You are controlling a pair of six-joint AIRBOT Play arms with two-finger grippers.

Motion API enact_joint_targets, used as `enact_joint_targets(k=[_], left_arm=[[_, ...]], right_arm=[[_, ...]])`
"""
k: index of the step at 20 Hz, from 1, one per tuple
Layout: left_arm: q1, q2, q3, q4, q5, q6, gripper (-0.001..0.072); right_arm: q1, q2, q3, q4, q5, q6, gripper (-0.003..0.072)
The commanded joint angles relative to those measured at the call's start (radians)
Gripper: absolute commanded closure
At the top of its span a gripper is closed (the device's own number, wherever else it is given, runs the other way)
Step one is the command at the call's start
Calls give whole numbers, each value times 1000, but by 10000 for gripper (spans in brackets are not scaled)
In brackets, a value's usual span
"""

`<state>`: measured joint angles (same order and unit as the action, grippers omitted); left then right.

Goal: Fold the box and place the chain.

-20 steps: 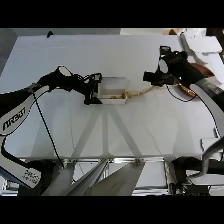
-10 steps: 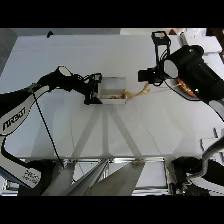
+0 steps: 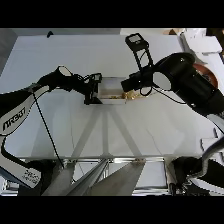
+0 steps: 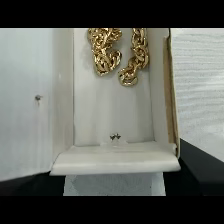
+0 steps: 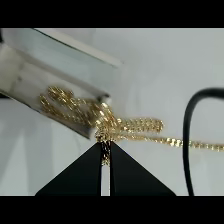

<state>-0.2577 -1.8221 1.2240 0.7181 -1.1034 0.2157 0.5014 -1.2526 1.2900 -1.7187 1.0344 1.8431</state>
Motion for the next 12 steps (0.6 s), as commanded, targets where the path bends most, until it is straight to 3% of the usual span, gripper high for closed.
enact_joint_targets(k=[1,4,12], left_arm=[[1,0,0,0,0,0,434],[0,1,0,0,0,0,434],[1,0,0,0,0,0,434]], right_arm=[[10,1,2,72,-188,-19,675],[10,-6,1,165,-265,-19,675],[10,-101,1,211,-255,-19,674]])
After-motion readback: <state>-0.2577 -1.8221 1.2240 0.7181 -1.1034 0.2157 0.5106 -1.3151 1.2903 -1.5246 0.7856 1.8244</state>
